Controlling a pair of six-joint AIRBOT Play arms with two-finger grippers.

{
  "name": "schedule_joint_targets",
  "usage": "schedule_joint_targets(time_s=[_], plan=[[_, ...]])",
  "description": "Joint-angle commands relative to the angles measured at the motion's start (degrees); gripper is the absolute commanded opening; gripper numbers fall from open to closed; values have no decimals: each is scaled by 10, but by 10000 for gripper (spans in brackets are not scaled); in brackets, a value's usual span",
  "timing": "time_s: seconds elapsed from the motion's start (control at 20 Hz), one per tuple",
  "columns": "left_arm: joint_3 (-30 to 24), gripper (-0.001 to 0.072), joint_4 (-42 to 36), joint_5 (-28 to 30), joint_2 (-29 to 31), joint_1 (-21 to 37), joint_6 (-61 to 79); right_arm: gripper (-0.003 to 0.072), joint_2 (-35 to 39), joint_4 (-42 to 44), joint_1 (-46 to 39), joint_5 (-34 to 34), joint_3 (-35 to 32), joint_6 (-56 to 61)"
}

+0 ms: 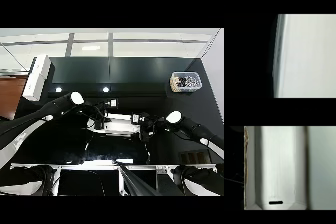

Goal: Fold the box and place the chain.

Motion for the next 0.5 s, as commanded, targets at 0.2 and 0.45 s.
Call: schedule_joint_targets(time_s=[0.2, 0.45], plan=[[0, 426, 66, -13, 66, 1, -36, 473, -1, -14, 4, 4, -1, 1], [0, 443, 226, -87, 129, 1, -246, 472, -1, -14, 4, 4, -1, 1]])
